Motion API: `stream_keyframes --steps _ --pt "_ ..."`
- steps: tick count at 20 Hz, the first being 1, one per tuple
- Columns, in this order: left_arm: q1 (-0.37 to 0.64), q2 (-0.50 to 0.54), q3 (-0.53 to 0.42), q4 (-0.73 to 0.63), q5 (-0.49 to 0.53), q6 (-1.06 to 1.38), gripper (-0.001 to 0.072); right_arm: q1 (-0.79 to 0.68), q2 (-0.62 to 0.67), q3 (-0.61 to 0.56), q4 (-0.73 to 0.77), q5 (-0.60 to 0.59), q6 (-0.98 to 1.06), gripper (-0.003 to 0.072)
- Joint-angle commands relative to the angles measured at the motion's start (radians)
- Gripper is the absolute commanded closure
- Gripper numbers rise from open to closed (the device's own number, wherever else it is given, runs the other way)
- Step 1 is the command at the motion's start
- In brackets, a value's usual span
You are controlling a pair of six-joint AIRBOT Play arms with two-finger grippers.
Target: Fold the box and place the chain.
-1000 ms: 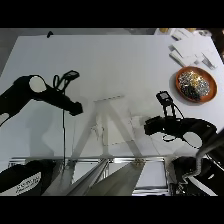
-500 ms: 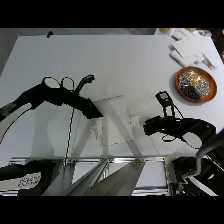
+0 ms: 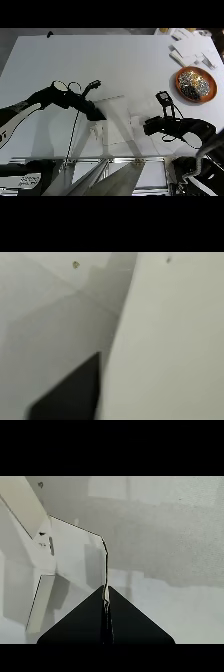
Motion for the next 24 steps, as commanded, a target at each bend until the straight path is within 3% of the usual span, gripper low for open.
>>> stream_keyframes --steps 1,4,7,8,10,12,15,19,24 --pt "-0.008 -0.005 0.0 -0.007 0.032 0.051 0.0708 0.001 0.001 0.0 0.011 0.0 0.0 0.0669" --pt "-0.016 0.014 0.001 0.024 0.025 0.242 0.0712 0.001 0.002 0.006 0.015 -0.001 0.0 0.0652" --pt "-0.056 0.063 0.008 0.039 0.051 0.391 0.0712 0.001 0.014 0.055 0.014 0.001 -0.006 0.0283" --pt "-0.076 0.075 0.018 0.063 0.066 0.399 0.0712 0.001 0.021 0.077 0.011 0.002 -0.013 0.0243" --pt "-0.127 0.082 0.051 0.164 0.077 0.397 0.0712 0.001 0.038 0.13 -0.026 0.027 -0.018 0.0243" --pt "-0.175 0.081 0.061 0.236 0.156 0.391 0.0712 0.0 0.054 0.155 -0.077 0.055 -0.017 0.0243" --pt "-0.193 0.079 0.061 0.2 0.271 0.386 0.0709 0.0 0.062 0.155 -0.106 0.117 -0.017 0.0244" --pt "-0.193 0.076 0.061 0.164 0.346 0.386 0.0711 0.0 0.062 0.155 -0.105 0.161 -0.016 0.0244" --pt "-0.193 0.033 0.061 0.145 0.35 0.386 0.0711 0.0 0.062 0.155 -0.102 0.161 -0.016 0.0245"
